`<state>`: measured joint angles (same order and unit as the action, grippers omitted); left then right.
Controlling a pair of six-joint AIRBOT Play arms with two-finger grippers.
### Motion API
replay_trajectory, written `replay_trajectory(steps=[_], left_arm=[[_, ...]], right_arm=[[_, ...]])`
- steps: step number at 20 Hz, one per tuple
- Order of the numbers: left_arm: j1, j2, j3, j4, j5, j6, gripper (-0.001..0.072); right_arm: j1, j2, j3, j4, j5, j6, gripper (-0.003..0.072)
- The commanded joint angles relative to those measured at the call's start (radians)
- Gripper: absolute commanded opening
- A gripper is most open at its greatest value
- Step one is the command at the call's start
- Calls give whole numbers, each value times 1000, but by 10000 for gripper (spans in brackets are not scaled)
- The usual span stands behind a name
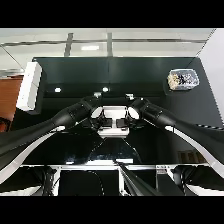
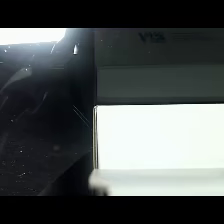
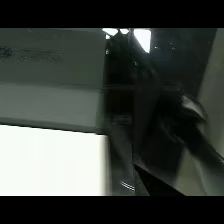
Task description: Fold the box and place the chain.
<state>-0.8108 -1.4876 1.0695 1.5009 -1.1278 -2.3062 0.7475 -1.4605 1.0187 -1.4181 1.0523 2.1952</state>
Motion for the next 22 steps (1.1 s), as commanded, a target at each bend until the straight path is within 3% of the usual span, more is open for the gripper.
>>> replay_trajectory(steps=[1, 9, 14, 16, 20, 21, 22], left_arm=[[0, 0, 0, -2, -6, -2, 28], [0, 0, 0, -2, -3, -2, 28], [0, 0, 0, -2, -3, -2, 28], [1, 0, 0, -2, -3, -2, 28], [0, 0, 0, -2, -3, -2, 28], [0, 0, 0, -2, -3, -2, 28], [0, 0, 0, -2, -3, -2, 28]], right_arm=[[0, 43, 8, -8, 69, -64, 447], [-45, 396, 53, -174, 225, -99, 447], [-157, 491, 51, -569, 272, -110, 447], [-251, 490, 30, -654, 185, -109, 446], [-514, 462, -82, -618, -159, -80, 449], [-591, 433, -107, -563, -240, -80, 481], [-658, 390, -112, -491, -289, -107, 704]])
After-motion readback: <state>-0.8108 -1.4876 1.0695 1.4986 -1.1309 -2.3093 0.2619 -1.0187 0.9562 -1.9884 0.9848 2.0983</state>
